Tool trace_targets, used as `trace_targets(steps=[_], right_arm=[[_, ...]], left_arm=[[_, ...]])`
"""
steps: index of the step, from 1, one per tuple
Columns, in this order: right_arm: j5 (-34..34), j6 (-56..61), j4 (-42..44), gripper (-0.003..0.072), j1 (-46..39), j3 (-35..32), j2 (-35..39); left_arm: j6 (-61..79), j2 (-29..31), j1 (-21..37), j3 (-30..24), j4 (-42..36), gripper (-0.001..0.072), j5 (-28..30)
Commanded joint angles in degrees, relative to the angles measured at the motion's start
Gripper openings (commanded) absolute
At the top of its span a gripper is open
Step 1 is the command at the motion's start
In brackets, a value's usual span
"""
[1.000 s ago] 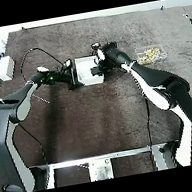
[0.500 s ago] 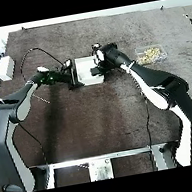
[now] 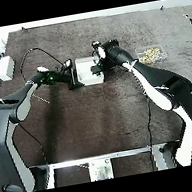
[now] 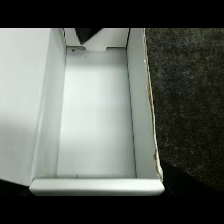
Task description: Fold the box and place the chain.
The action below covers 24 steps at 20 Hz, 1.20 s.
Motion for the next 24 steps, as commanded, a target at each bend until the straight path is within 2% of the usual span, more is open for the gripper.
trace_targets(steps=[1,5,9,12,13,14,18,24], right_arm=[[1.2,-5.9,0.0,0.0471,0.0,0.1,3.3],[1.0,-13.4,-3.0,0.0471,-3.3,0.1,12.4],[-1.4,-16.9,-3.8,0.0470,-13.5,0.1,19.3],[-0.6,-17.0,-2.6,0.0465,-23.8,-1.9,18.3],[-0.1,-18.8,-1.3,0.0355,-26.8,-3.4,17.4],[-0.2,-19.2,0.5,0.0335,-29.5,-5.0,16.6],[-3.5,-19.9,6.5,0.0336,-36.5,-8.5,12.9],[-5.8,-21.6,10.8,0.0336,-37.0,-8.5,6.3]], left_arm=[[0.0,0.0,0.0,0.0,0.0,0.0286,0.1],[0.0,0.0,0.0,0.0,0.0,0.0286,0.1],[0.0,0.0,0.0,0.0,0.0,0.0286,0.1],[0.0,0.0,0.0,0.0,0.0,0.0286,0.1],[0.0,0.0,0.0,0.0,0.0,0.0286,0.1],[0.0,0.0,0.0,0.0,0.0,0.0286,0.1],[0.0,0.0,0.0,0.0,0.0,0.0286,0.1],[0.0,0.0,0.0,0.0,0.0,0.0286,0.1]])
